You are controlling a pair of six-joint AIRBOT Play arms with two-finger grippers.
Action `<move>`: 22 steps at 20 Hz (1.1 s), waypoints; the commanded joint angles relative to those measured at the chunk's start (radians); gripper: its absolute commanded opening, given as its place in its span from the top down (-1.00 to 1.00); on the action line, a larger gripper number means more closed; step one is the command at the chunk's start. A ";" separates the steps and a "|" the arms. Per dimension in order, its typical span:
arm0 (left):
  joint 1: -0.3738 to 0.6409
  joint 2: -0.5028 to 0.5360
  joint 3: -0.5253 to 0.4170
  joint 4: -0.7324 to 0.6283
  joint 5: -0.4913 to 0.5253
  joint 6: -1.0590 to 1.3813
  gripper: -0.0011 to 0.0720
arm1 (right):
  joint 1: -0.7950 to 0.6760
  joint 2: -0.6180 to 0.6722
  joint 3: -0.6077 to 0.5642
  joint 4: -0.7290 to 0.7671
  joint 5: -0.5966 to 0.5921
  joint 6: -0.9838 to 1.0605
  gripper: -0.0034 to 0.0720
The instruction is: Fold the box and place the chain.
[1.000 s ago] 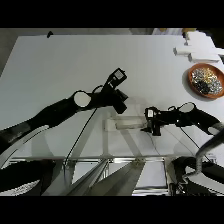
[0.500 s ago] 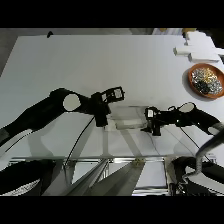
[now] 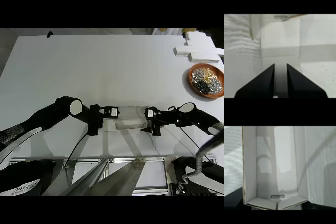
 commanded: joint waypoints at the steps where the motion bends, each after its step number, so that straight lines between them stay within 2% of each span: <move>1: 0.008 -0.003 -0.034 -0.084 0.095 0.139 0.34 | 0.000 -0.001 0.000 0.001 0.000 0.000 0.07; 2: 0.008 -0.003 -0.034 -0.111 0.150 0.142 0.21 | 0.000 -0.001 0.000 0.000 0.000 0.000 0.07; 3: 0.008 -0.003 -0.034 -0.141 0.197 0.169 -0.15 | 0.000 -0.001 0.000 0.001 0.000 0.000 0.07; 4: 0.006 -0.003 -0.034 -0.171 0.229 0.209 -0.28 | 0.000 -0.001 0.000 0.000 0.000 0.000 0.07; 7: -0.001 -0.005 -0.034 -0.240 0.250 0.334 -0.28 | 0.000 -0.001 0.000 0.000 0.000 0.000 0.07; 10: -0.001 -0.012 -0.034 -0.262 0.241 0.337 -0.27 | 0.000 -0.001 0.000 0.001 0.000 0.000 0.07; 11: -0.005 -0.014 -0.034 -0.278 0.227 0.338 -0.20 | 0.000 -0.001 0.000 0.000 0.000 0.000 0.07; 12: -0.012 -0.016 -0.034 -0.282 0.205 0.340 0.04 | 0.000 -0.001 0.000 0.001 0.000 0.000 0.07; 14: -0.033 -0.029 -0.034 -0.285 0.163 0.344 0.09 | 0.000 -0.001 0.000 0.001 0.000 0.000 0.07; 17: -0.055 -0.048 -0.034 -0.315 0.158 0.344 0.12 | 0.000 -0.001 0.000 0.000 0.000 0.000 0.07; 18: -0.057 -0.049 -0.034 -0.325 0.164 0.344 0.26 | 0.000 -0.001 0.000 0.001 0.000 0.000 0.07; 19: -0.056 -0.049 -0.034 -0.334 0.164 0.344 0.54 | 0.000 -0.001 0.000 0.001 0.000 0.000 0.07; 20: -0.056 -0.049 -0.034 -0.336 0.164 0.344 0.63 | 0.000 -0.001 0.000 0.001 0.000 0.000 0.07; 22: -0.056 -0.050 -0.034 -0.346 0.164 0.344 0.62 | 0.000 -0.001 0.000 0.000 0.000 0.000 0.07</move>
